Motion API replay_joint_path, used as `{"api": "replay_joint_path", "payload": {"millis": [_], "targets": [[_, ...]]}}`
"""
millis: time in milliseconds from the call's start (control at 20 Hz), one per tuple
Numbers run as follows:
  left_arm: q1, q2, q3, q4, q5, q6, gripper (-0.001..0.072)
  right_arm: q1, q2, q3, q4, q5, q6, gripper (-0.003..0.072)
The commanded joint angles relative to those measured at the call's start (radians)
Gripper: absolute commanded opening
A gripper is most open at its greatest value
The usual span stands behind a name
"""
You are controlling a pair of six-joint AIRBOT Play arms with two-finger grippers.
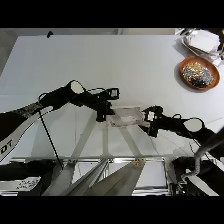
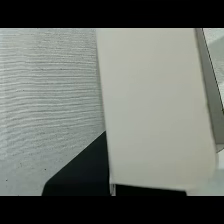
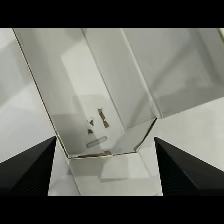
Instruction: Fold the box and place the chain.
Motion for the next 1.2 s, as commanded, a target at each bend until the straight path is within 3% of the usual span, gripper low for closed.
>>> {"api": "replay_joint_path", "payload": {"millis": [0,300,700,1150], "targets": [[0.0,0.001,0.0,0.0,0.0,0.0,0.001,-0.073,-0.103,0.07,0.019,0.142,-0.102,0.0689],[0.0,0.001,0.0,0.0,0.0,0.0,0.001,-0.077,-0.22,0.14,0.023,0.169,-0.153,0.0689],[0.0,0.001,0.0,0.0,0.0,0.0,0.001,-0.042,-0.3,0.148,0.04,0.188,-0.178,0.0685],[0.0,0.001,0.0,0.0,0.0,0.0,0.001,-0.021,-0.309,0.147,0.051,0.197,-0.171,0.0628]]}}
